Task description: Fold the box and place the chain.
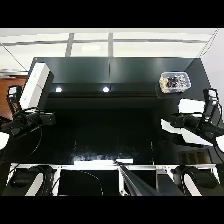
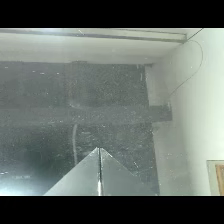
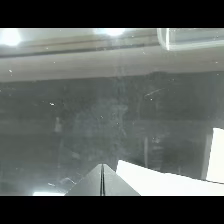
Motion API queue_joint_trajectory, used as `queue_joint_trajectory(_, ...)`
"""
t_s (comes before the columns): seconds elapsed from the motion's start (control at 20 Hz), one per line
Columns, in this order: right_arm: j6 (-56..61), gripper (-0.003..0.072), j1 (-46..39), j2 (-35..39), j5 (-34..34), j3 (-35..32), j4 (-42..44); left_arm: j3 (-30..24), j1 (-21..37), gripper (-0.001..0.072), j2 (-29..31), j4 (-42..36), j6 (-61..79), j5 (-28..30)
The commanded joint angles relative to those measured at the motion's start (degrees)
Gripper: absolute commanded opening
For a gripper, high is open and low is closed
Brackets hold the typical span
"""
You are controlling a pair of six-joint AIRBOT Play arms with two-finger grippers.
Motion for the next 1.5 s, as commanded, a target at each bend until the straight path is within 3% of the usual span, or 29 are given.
queue_joint_trajectory(0.0, 0.02, 0.0012, -0.04, 0.02, -2.80, -0.04, 1.31, -0.02, -0.04, 0.0027, 0.07, -0.02, 0.00, 0.28)
queue_joint_trajectory(0.1, 0.00, 0.0014, -0.02, 0.02, -5.77, -0.04, 1.25, -0.02, -0.04, 0.0027, 0.04, 0.00, 0.00, 0.52)
queue_joint_trajectory(0.15, 0.02, 0.0069, -0.04, 0.00, -7.04, -0.04, 1.27, -0.04, -0.04, 0.0027, 0.04, -0.07, 0.00, 1.46)
queue_joint_trajectory(0.2, 0.00, 0.0448, -0.04, -0.02, -8.31, -0.04, 1.16, -0.04, -0.17, 0.0027, -0.07, -0.59, 0.00, 3.69)
queue_joint_trajectory(0.25, 0.00, 0.0644, -0.04, -0.35, -10.25, -0.04, 0.85, -0.04, -0.24, 0.0028, -0.33, -2.43, -0.02, 6.21)
queue_joint_trajectory(0.3, 0.02, 0.0648, -0.04, -0.98, -12.61, -0.02, -0.15, -0.04, -0.26, 0.0071, -0.83, -4.85, 0.00, 9.03)
queue_joint_trajectory(0.4, 0.52, 0.0648, -0.61, -3.45, -17.18, 0.50, -2.34, -0.02, -0.26, 0.0707, -2.58, -9.88, -0.07, 13.31)
queue_joint_trajectory(0.55, 9.99, 0.0647, -8.61, -11.78, -15.08, 7.19, -9.99, 0.15, -1.68, 0.0710, -6.29, -13.66, 1.73, 12.44)
queue_joint_trajectory(0.65, 12.48, 0.0646, -18.25, -19.56, -10.21, 14.95, -13.22, 0.15, -5.81, 0.0709, -8.24, -13.75, 2.97, 11.76)
queue_joint_trajectory(0.8, 12.41, 0.0646, -33.75, -33.31, 5.81, 29.46, -17.44, 0.17, -13.66, 0.0709, -9.57, -12.83, 5.31, 12.72)
queue_joint_trajectory(0.95, 8.76, 0.0646, -46.56, -44.76, 22.36, 39.39, -26.12, 0.15, -16.87, 0.0709, -9.57, -13.25, 4.70, 14.43)
queue_joint_trajectory(1.05, -1.05, 0.0646, -53.88, -48.78, 25.57, 40.98, -22.43, 0.15, -17.33, 0.0709, -9.57, -13.35, 4.76, 14.40)
queue_joint_trajectory(1.25, -19.89, 0.0646, -65.33, -53.24, 24.98, 41.27, -4.11, 0.22, -17.29, 0.0709, -9.55, -18.25, 4.74, 16.41)
queue_joint_trajectory(1.45, -28.28, 0.0645, -68.59, -58.80, 27.65, 42.62, -0.04, 0.22, -17.31, 0.0709, -9.55, -18.58, 4.72, 16.44)
